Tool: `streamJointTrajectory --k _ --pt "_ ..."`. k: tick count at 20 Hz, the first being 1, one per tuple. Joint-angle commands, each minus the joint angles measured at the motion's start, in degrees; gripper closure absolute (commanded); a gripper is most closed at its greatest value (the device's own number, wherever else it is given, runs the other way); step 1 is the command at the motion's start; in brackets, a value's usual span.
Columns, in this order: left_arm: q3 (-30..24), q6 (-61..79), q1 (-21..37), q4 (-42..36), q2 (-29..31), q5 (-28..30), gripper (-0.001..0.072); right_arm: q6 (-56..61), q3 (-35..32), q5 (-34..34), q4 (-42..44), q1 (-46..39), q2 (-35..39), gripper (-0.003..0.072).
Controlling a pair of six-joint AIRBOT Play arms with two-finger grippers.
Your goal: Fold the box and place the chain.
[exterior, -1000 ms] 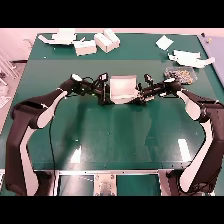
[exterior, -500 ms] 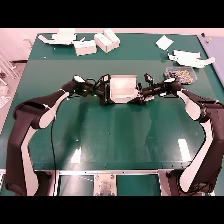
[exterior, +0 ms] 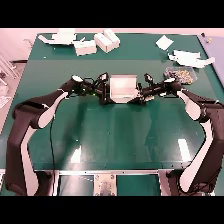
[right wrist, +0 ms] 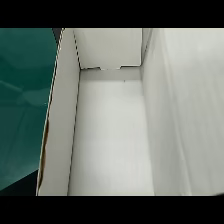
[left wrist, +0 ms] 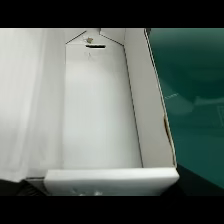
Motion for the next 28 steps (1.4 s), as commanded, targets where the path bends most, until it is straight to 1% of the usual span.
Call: streamJointTrajectory --k 1,4,16,17,18,19,20,28 --pt "0.00 0.59 0.04 -0.13 -0.09 -0.70 -0.0008 -0.04 0.00 0.02 -0.07 -0.02 0.04 0.0099" --pt "0.00 0.76 0.04 0.81 -0.17 -0.59 0.0002 -0.04 0.00 0.02 -0.07 -0.02 0.04 0.0100" --pt "0.00 2.32 -0.24 0.39 -0.74 -0.68 0.0015 -0.04 0.00 0.02 -0.07 -0.02 0.04 0.0100" --pt "0.02 2.32 -0.24 0.39 -0.74 -0.81 0.0225 -0.04 0.00 0.02 -0.04 -0.02 0.04 0.0099" --pt "0.02 2.32 -0.24 0.39 -0.74 -0.76 0.0340 -0.04 0.00 0.02 -0.07 -0.02 0.04 0.0100" --pt "0.00 2.32 -0.24 0.39 -0.76 -0.76 0.0361 -0.04 0.00 0.02 -0.07 -0.02 0.04 0.0100" --pt "0.00 2.29 -0.24 0.35 -0.74 -0.76 0.0365 -0.04 0.00 0.02 -0.07 -0.02 0.04 0.0099" --pt "0.02 2.19 -0.24 0.33 -0.74 -0.76 0.0364 -0.04 0.00 0.02 -0.04 -0.02 0.04 0.0100"
